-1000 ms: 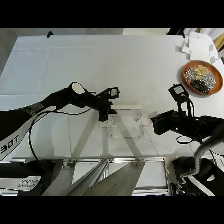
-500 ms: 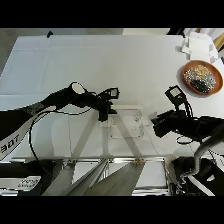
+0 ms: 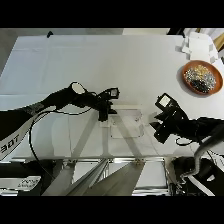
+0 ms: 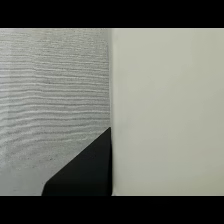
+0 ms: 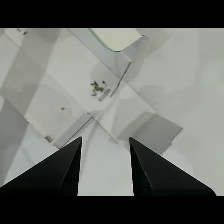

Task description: Fold the box and place the chain.

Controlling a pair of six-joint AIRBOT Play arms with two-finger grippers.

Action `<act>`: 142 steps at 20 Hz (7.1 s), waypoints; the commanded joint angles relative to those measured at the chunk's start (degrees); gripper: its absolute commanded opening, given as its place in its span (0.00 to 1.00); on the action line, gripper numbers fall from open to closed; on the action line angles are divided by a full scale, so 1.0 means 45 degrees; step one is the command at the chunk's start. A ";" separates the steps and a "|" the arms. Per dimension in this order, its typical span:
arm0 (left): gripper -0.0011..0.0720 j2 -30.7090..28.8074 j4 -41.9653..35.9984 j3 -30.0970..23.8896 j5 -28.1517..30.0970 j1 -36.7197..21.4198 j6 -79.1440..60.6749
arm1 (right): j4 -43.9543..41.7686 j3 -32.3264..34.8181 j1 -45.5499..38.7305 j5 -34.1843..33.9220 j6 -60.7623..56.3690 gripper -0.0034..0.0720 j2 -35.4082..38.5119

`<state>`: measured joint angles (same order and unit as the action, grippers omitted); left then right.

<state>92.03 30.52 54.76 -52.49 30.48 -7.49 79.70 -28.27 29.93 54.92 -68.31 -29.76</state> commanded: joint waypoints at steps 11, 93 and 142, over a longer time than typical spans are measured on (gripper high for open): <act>0.03 0.0005 -0.0010 -0.0010 -0.0005 0.0010 -0.0005 | -0.1156 0.0136 0.0015 0.1277 0.1302 0.07 -0.0010; 0.03 0.0005 -0.0010 -0.0010 -0.0005 0.0010 -0.0005 | -0.5280 0.3167 -0.0398 -0.5056 1.4950 0.74 -0.2225; 0.03 0.0005 -0.0010 -0.0010 -0.0005 0.0010 -0.0005 | -0.8811 -0.0753 -0.5396 0.0923 1.8622 0.89 -0.7820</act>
<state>92.05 30.44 54.74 -52.53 30.50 -7.51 40.49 -31.62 5.74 58.85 15.49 -65.14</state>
